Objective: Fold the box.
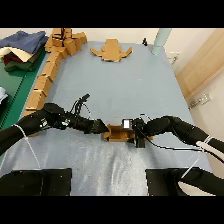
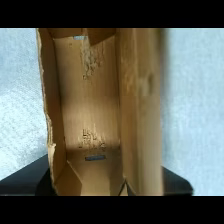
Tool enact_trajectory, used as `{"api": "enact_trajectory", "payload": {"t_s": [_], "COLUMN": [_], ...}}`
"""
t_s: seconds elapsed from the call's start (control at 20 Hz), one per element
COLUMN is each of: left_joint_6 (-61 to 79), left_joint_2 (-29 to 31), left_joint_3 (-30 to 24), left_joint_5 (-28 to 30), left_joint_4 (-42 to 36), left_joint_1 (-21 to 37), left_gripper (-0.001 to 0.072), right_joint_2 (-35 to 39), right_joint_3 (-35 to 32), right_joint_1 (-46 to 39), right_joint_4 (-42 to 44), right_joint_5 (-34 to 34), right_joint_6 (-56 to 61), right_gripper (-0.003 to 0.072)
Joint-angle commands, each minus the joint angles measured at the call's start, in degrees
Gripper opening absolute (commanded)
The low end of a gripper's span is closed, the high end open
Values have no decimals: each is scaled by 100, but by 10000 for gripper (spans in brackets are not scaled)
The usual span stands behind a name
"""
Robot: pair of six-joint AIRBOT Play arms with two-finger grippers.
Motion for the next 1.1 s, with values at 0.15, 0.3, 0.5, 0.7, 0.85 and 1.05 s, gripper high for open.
{"api": "enact_trajectory", "payload": {"t_s": [0.15, 0.3, 0.5, 0.7, 0.85, 1.05], "left_joint_6": [-306, -426, -619, -765, -761, -761], "left_joint_2": [-31, -28, -28, -28, -31, -28], "left_joint_3": [9, 33, 85, 149, 149, 149], "left_joint_5": [911, 929, 973, 964, 966, 817], "left_joint_4": [507, 494, 492, 494, 544, 603], "left_joint_1": [-603, -728, -938, -1008, -999, -887], "left_gripper": [679, 679, 679, 679, 681, 682], "right_joint_2": [4, 4, 4, 4, 4, 4], "right_joint_3": [4, 4, 4, 4, 4, 4], "right_joint_1": [4, 4, 4, 4, 4, 4], "right_joint_4": [0, 0, 0, 0, 0, 0], "right_joint_5": [2, 2, 2, 0, 0, 0], "right_joint_6": [0, 0, 0, 0, 0, 0], "right_gripper": [532, 532, 532, 532, 532, 532]}}
